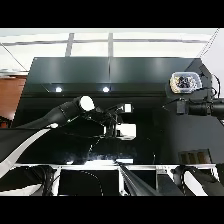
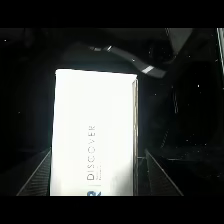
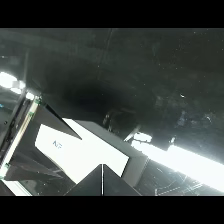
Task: Fold the box and place the chain.
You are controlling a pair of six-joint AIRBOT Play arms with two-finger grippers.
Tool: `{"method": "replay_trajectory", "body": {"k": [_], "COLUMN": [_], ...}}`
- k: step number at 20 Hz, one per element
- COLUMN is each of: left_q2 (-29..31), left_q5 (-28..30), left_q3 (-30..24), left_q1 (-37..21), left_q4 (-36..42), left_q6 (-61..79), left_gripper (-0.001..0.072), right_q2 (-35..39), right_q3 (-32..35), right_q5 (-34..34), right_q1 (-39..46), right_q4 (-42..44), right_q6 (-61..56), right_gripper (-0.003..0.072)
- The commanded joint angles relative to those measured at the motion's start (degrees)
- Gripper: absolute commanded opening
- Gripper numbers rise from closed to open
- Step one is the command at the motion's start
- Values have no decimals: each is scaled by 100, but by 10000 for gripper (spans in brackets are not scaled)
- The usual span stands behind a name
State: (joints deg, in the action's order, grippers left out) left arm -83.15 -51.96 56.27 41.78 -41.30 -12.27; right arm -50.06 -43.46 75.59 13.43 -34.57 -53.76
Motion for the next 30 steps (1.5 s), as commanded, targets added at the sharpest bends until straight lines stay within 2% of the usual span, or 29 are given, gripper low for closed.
{"method": "replay_trajectory", "body": {"k": [1,4,11,12,13,16,17,18,20,22,25,27,30], "left_q2": [-28,-192,-280,-280,-280,-245,-184,-101,125,415,658,664,570], "left_q5": [282,507,501,498,481,378,396,382,337,330,339,376,957], "left_q3": [7,7,11,11,11,22,46,96,184,199,278,455,758], "left_q1": [249,356,361,361,361,350,297,166,-282,-1027,-2623,-3814,-5322], "left_q4": [-376,-404,-953,-951,-951,-946,-949,-957,-1261,-1838,-2527,-2594,-2575], "left_q6": [0,-2,-2,-2,-2,-42,-258,-549,-1239,-1963,-3001,-3738,-4478], "left_gripper": [710,710,708,688,658,355,307,292,292,292,292,293,297], "right_q2": [0,0,0,0,0,0,0,0,0,0,0,2,0], "right_q3": [0,0,28,28,28,28,28,28,28,28,28,28,28], "right_q5": [-2,-2,-68,-96,-127,-175,-170,-164,-144,-144,-149,-151,-260], "right_q1": [2,2,2,2,2,2,2,2,2,2,2,2,-15], "right_q4": [2,0,0,2,0,2,2,2,2,2,20,168,398], "right_q6": [0,0,0,0,0,-2,-2,-2,-7,-46,-46,-46,-26], "right_gripper": [17,17,17,17,17,17,17,17,17,17,17,17,17]}}
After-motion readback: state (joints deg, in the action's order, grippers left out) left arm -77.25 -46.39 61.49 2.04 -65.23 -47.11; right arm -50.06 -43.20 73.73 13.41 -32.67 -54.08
